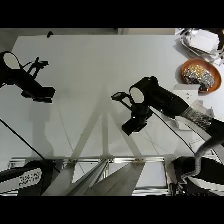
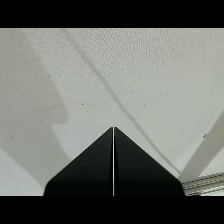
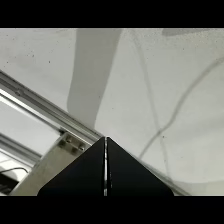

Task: Fold the box and place the chain.

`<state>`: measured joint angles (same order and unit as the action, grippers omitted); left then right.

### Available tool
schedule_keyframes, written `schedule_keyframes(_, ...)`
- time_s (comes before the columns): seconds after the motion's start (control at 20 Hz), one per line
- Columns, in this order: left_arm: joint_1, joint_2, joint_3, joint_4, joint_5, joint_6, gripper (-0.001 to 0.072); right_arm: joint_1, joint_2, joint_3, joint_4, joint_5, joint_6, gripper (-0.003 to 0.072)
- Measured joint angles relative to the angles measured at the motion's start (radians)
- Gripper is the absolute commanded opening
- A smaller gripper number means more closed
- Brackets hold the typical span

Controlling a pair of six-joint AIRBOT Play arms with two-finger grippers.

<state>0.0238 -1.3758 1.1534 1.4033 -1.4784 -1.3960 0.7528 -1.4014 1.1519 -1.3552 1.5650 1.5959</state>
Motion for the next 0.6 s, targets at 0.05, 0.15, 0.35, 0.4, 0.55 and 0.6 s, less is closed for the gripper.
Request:
schedule_keyframes(0.05,0.000,0.000,0.000,0.000,0.000,0.000,0.0016,0.000,0.000,0.000,0.000,0.000,0.000,0.0007)
schedule_keyframes(0.15,0.000,0.000,0.000,0.000,0.000,0.000,0.0016,0.000,0.000,0.000,0.000,-0.001,0.000,0.0007)
schedule_keyframes(0.35,0.000,0.000,0.000,0.000,0.000,0.000,0.0016,0.000,0.000,0.000,0.000,-0.043,0.000,0.0008)
schedule_keyframes(0.4,0.000,0.000,0.000,0.000,0.000,0.000,0.0016,0.000,0.000,0.000,0.002,-0.057,0.000,0.0008)
schedule_keyframes(0.55,0.000,0.000,0.000,0.000,0.000,0.000,0.0016,0.000,0.000,0.000,0.009,-0.109,-0.003,0.0009)
schedule_keyframes(0.6,0.000,0.000,0.000,0.000,0.000,0.000,0.0016,-0.003,0.002,0.001,0.000,-0.124,-0.001,0.0009)
